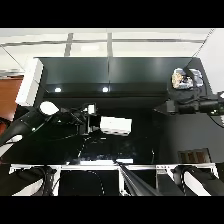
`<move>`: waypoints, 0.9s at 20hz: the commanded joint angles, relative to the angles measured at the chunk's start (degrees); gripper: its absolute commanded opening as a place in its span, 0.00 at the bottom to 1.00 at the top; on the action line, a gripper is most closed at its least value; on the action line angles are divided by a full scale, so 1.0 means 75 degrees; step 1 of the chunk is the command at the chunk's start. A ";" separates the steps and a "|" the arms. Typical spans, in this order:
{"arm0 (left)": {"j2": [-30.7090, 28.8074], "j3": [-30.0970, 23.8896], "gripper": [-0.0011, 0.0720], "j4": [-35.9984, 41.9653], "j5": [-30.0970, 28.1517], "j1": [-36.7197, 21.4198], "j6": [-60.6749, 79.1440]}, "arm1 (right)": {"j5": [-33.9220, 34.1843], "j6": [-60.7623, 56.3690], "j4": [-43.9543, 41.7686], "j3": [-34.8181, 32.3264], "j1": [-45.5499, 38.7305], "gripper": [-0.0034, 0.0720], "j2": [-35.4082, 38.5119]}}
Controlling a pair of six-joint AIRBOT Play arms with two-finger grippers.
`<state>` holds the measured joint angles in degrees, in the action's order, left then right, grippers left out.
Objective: Fold the box and place the chain.
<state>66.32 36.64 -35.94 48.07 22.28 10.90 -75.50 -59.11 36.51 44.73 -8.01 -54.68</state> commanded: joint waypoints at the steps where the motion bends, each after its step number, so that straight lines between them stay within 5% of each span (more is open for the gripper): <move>1: -0.0411 0.0268 0.99 0.0023 0.0268 0.0254 -0.0542 | -0.0117 -0.0181 0.0597 0.0017 -0.0542 0.07 0.0268; 4: 0.0525 0.1268 0.99 0.0052 -0.0085 0.0965 -0.1399 | 0.0364 -0.0227 0.0589 0.0017 -0.0542 0.07 0.0268; 9: 0.2436 0.3048 0.99 0.0047 0.1256 0.1309 -0.2451 | 0.0411 -0.0242 0.0597 0.0017 -0.0545 0.07 0.0268; 18: 0.2940 0.3252 0.99 -0.0679 0.1848 0.1641 -0.2716 | 0.0455 -0.0236 0.0603 0.0017 -0.0545 0.07 0.0268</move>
<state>87.70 60.60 -38.89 59.75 33.58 -8.84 -72.34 -60.93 40.95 44.80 -12.05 -52.73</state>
